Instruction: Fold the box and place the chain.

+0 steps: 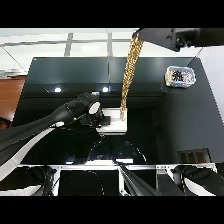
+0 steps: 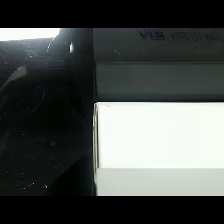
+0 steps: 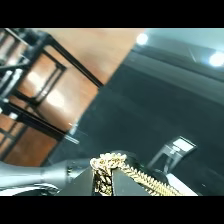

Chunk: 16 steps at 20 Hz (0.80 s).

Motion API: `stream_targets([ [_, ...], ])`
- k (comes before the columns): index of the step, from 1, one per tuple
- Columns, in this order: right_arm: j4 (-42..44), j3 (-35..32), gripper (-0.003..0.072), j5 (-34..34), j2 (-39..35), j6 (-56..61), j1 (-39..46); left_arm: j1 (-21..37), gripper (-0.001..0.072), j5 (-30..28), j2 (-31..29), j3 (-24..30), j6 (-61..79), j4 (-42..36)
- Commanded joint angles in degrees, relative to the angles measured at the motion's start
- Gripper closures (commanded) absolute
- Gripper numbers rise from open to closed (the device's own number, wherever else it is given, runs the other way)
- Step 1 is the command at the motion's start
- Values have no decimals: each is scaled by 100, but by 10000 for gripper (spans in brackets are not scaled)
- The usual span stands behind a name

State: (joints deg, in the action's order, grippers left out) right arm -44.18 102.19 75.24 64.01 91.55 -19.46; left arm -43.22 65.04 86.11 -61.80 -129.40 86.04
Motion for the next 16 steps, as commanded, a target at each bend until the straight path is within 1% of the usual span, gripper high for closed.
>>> stream_targets([
  [1, -411, -101, 672, 238, 68, 17, -42, 4, 681, -2, -2, -4, 2, 0],
  [4, -452, -450, 672, 337, 68, 15, -66, 4, 681, -2, -2, -4, 2, 0],
  [7, -450, -1016, 671, 352, 68, 15, -111, 4, 681, -2, -2, -4, 2, 2],
  [12, -448, -2227, 671, -162, 68, 13, -503, 4, 681, -2, -2, -4, 2, 2],
  [16, -393, -2922, 671, -459, 68, 15, -566, 4, 681, -2, -2, -4, 2, 2],
])
